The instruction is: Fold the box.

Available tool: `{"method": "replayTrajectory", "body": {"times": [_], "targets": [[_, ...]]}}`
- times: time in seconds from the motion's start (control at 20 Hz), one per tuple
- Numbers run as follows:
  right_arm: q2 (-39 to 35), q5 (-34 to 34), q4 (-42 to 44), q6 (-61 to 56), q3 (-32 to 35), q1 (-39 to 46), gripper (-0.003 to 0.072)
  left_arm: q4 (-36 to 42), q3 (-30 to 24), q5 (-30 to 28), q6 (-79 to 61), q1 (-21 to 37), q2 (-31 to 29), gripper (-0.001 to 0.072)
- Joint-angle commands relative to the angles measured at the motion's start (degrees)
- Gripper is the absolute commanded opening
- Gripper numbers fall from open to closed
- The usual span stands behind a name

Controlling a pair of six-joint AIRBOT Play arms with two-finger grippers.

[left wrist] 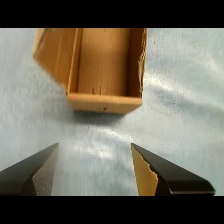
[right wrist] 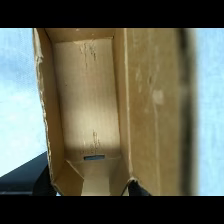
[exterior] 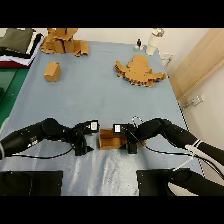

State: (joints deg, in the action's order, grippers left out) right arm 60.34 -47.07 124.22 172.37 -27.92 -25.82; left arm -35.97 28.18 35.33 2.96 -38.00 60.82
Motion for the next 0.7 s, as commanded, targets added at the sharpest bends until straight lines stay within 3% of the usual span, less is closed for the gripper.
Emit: {"method": "replayTrajectory", "body": {"times": [0.0,0.05,0.65], "targets": [[0.0,0.1,0.0,0.0,0.0,0.0,0.0501,16.6,0.0,-2.8,-17.6,-0.9,4.9,0.0703],[0.0,0.1,0.0,0.0,0.0,0.0,0.0501,19.5,0.1,-3.3,-19.2,-0.9,6.3,0.0703],[0.0,0.1,0.0,0.0,0.0,0.0,0.0501,19.7,0.8,-1.9,-19.6,-1.3,7.5,0.0703]]}}
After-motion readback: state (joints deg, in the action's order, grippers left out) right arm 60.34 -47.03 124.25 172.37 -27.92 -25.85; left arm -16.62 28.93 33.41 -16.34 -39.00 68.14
